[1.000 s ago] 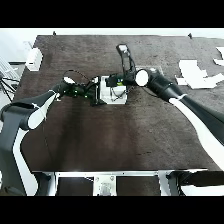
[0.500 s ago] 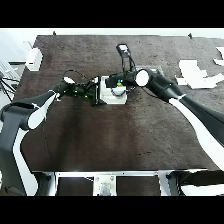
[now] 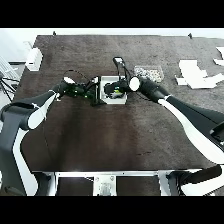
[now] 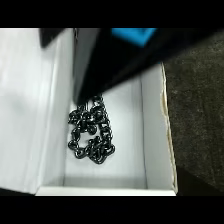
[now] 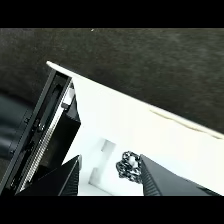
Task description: Fold the box and place the chain.
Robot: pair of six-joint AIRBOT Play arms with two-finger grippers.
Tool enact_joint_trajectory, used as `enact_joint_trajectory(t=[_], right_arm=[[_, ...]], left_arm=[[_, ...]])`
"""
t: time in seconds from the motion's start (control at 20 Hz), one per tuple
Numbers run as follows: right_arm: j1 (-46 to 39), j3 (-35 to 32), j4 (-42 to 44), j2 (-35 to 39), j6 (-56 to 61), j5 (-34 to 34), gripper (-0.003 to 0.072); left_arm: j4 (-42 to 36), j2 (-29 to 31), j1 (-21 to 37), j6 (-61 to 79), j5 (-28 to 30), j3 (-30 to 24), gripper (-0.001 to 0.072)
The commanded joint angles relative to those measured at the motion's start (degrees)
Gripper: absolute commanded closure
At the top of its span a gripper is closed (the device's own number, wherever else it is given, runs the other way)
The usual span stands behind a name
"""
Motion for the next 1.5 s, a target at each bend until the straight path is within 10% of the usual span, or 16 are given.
enact_joint_trajectory(t=[0.0, 0.25, 0.6, 1.1, 1.3, 1.4, 1.45], right_arm=[[-1.79, -0.02, -2.78, 4.2, -1.81, 6.47, 0.0249], [-8.96, -2.89, -13.22, 8.15, -0.37, 8.74, 0.0249], [-20.13, -11.87, -0.26, 3.1, 2.69, -7.19, 0.0132], [-20.04, 2.27, 11.26, -11.98, -4.35, -10.12, 0.0132], [-20.04, 2.97, 12.85, -13.18, -4.35, -11.28, 0.0337], [-19.91, 3.08, 13.16, -13.05, -4.63, -12.92, 0.0675], [-19.93, 3.06, 13.09, -12.13, -5.75, -13.09, 0.068]], left_arm=[[0.04, 0.0, -0.04, 0.02, 0.02, 0.0, 0.02], [0.02, 0.0, -0.04, 0.02, 0.02, 0.0, 0.02], [0.02, 0.0, -0.04, 0.02, 0.04, 0.0, 0.02], [0.02, 0.0, -0.04, 0.02, 0.04, 0.0, 0.02], [0.02, 0.0, -0.04, 0.02, 0.04, 0.0, 0.02], [0.02, 0.0, -0.04, 0.02, 0.04, 0.0, 0.02], [0.02, 0.0, -0.04, 0.02, 0.04, 0.0, 0.02]])
